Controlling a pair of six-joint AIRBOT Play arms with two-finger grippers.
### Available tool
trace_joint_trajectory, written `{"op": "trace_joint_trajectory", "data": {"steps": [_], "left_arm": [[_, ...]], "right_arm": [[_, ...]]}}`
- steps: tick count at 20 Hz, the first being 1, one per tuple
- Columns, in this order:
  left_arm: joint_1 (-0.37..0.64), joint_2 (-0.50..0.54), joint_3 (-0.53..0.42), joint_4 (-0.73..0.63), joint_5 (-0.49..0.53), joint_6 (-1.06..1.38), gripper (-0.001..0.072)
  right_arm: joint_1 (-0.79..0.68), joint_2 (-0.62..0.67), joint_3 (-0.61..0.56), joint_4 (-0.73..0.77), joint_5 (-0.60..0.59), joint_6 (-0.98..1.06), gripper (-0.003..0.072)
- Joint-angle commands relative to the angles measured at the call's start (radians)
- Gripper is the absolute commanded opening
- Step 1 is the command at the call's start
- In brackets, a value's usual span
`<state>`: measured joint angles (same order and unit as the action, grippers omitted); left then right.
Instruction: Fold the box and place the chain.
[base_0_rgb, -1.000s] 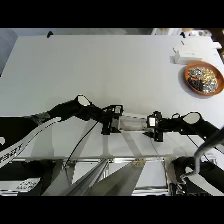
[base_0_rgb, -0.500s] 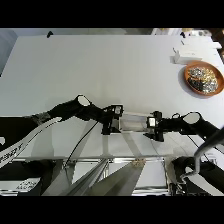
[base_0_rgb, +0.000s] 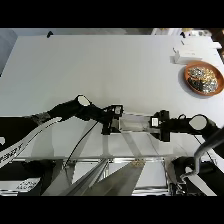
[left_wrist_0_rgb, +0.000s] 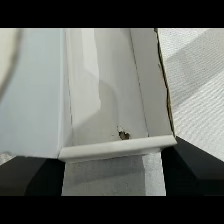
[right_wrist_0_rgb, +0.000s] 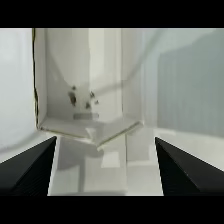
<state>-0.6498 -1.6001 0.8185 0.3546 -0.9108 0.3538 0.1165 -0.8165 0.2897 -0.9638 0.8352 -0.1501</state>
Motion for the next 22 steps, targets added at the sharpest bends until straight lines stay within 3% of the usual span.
{"op": "trace_joint_trajectory", "data": {"steps": [1, 4, 5, 6, 8, 9, 12, 15, 18, 22], "left_arm": [[0.0, 0.0, 0.001, 0.0, 0.001, -0.001, 0.0208], [0.0, 0.0, 0.001, 0.0, 0.001, -0.001, 0.0208], [0.0, 0.0, 0.001, 0.0, 0.001, -0.001, 0.0208], [0.0, 0.0, 0.001, 0.0, 0.001, -0.001, 0.0208], [0.0, 0.0, 0.0, 0.0, 0.001, -0.001, 0.0208], [0.0, 0.0, 0.001, 0.0, 0.0, -0.001, 0.0208], [0.0, 0.0, 0.001, 0.0, 0.001, -0.001, 0.0208], [0.0, 0.0, 0.0, 0.0, 0.001, -0.001, 0.0208], [0.0, 0.0, 0.001, 0.0, 0.001, -0.001, 0.0208], [0.0, 0.0, 0.001, 0.0, 0.001, -0.001, 0.0208]], "right_arm": [[0.0, 0.155, 0.0, -0.151, 0.033, 0.182, 0.0701], [0.0, 0.297, 0.0, -0.14, 0.087, 0.27, 0.0686], [0.0, 0.341, 0.0, -0.116, 0.115, 0.299, 0.0625], [0.0, 0.376, 0.0, -0.089, 0.142, 0.322, 0.0518], [0.0, 0.422, 0.0, -0.018, 0.19, 0.364, 0.0148], [0.0, 0.426, 0.0, 0.043, 0.217, 0.363, 0.0016], [0.0, 0.399, -0.002, 0.212, 0.185, 0.363, 0.0015], [0.0, 0.327, -0.002, 0.322, 0.023, 0.364, 0.0015], [0.0, 0.178, -0.002, 0.381, -0.065, 0.368, 0.0015], [0.0, -0.043, -0.002, 0.382, -0.264, 0.573, 0.0015]]}}
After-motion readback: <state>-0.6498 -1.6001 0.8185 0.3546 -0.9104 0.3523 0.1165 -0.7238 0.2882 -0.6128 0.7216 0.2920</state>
